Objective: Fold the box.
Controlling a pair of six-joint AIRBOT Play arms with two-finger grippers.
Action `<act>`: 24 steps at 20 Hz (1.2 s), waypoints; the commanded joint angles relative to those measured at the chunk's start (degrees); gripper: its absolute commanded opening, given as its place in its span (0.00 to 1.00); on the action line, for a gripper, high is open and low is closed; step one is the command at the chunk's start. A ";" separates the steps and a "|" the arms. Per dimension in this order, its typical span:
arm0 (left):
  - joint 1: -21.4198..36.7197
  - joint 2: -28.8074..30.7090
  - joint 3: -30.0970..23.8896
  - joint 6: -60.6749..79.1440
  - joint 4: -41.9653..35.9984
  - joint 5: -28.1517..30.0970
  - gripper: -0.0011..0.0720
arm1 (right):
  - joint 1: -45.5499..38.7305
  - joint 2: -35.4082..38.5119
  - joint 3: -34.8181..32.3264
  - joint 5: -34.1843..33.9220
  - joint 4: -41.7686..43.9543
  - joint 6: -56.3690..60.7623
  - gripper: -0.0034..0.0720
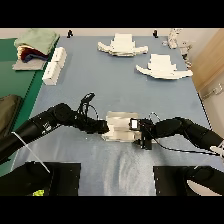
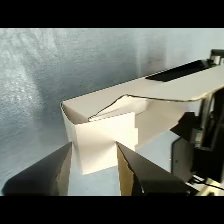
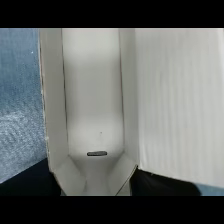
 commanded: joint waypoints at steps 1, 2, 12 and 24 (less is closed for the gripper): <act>-4.85 -0.50 2.32 -11.91 11.10 0.70 0.57 | 0.00 0.02 0.04 0.00 0.00 0.02 0.73; -6.12 -1.14 2.84 -13.94 12.76 0.70 0.57 | 0.00 0.02 0.04 0.00 0.00 0.02 0.73; -16.24 -10.95 14.14 -33.35 31.54 -9.40 0.57 | 0.00 0.02 0.04 0.00 0.00 0.02 0.73; -22.16 -23.17 23.69 -44.70 41.94 -17.29 0.56 | 0.00 0.02 0.04 0.02 0.00 0.04 0.73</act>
